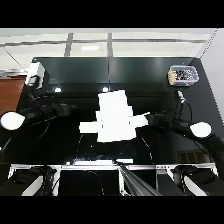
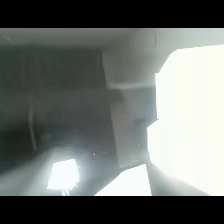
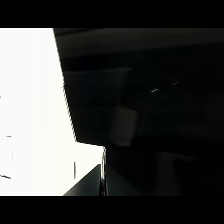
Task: Fold the box and place the chain.
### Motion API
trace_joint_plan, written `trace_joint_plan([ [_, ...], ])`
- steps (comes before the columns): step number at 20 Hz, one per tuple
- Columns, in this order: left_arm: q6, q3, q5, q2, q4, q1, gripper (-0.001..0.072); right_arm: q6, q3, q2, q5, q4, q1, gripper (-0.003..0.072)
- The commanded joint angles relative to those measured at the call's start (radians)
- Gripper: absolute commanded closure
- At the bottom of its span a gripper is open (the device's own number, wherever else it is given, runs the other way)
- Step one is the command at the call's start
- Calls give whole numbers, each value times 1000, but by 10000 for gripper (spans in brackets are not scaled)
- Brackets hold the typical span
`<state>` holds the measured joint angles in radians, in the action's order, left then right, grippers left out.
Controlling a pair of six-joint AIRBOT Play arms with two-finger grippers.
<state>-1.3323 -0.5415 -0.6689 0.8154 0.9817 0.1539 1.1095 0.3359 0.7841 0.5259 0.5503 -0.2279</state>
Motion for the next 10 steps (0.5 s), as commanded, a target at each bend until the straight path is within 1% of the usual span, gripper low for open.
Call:
trace_joint_plan([
  [1,47,-96,-53,185,-23,40,6,13,-26,-6,-70,-15,-83,672],
  [2,48,-156,-105,251,-30,34,6,13,-26,-6,-70,-15,-83,672],
  [3,73,-208,-156,316,-68,24,6,13,-26,-6,-68,-15,-84,672],
  [6,292,-322,-367,544,-360,-32,6,12,-26,-6,-58,-14,-85,672],
  [7,322,-348,-421,614,-423,-46,6,12,-26,-6,-59,-15,-85,672],
  [8,323,-371,-452,675,-447,-51,6,12,-26,-6,-59,-15,-85,672],
  [10,323,-406,-485,759,-448,-43,6,12,-26,-6,-55,-15,-85,671],
])
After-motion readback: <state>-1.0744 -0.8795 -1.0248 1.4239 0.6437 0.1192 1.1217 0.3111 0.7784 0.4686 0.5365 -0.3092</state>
